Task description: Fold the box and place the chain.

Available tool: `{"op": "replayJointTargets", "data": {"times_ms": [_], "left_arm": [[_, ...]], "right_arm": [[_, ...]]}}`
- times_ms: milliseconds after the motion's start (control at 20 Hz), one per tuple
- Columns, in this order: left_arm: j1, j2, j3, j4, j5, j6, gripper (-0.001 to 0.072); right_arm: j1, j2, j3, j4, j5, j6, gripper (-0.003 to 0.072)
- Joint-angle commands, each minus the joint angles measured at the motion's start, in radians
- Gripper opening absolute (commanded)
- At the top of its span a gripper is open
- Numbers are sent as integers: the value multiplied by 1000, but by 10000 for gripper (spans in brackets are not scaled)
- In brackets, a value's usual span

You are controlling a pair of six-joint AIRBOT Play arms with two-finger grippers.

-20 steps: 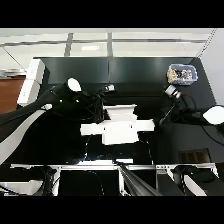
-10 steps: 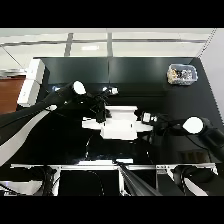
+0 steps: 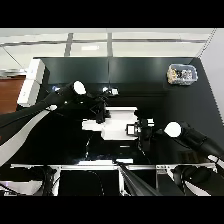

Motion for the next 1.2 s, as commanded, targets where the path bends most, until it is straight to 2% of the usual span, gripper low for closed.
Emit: {"op": "replayJointTargets", "data": {"times_ms": [0,50,200,300,400,550,700,900,1150], "left_arm": [[0,0,1,0,-13,0,25],[0,0,1,0,-21,0,24],[7,13,2,5,-69,1,23],[17,21,0,-2,-79,-21,21],[18,23,-5,-6,-62,-53,19],[16,44,-43,-30,27,-42,19],[14,44,-56,-31,32,24,20],[15,44,-55,-30,36,38,20],[15,44,-55,-30,34,38,21]], "right_arm": [[25,-23,0,18,-140,-10,671],[18,-18,4,18,-140,-10,671],[-21,-13,57,-33,-15,-10,671],[-46,-12,88,-27,-32,-10,671],[-74,-12,118,-26,-37,-10,671],[-117,-12,135,2,-23,-10,671],[-133,-13,135,20,-7,-10,671],[-181,-37,135,77,-10,-20,671],[-244,-87,135,261,-5,-202,671]]}}
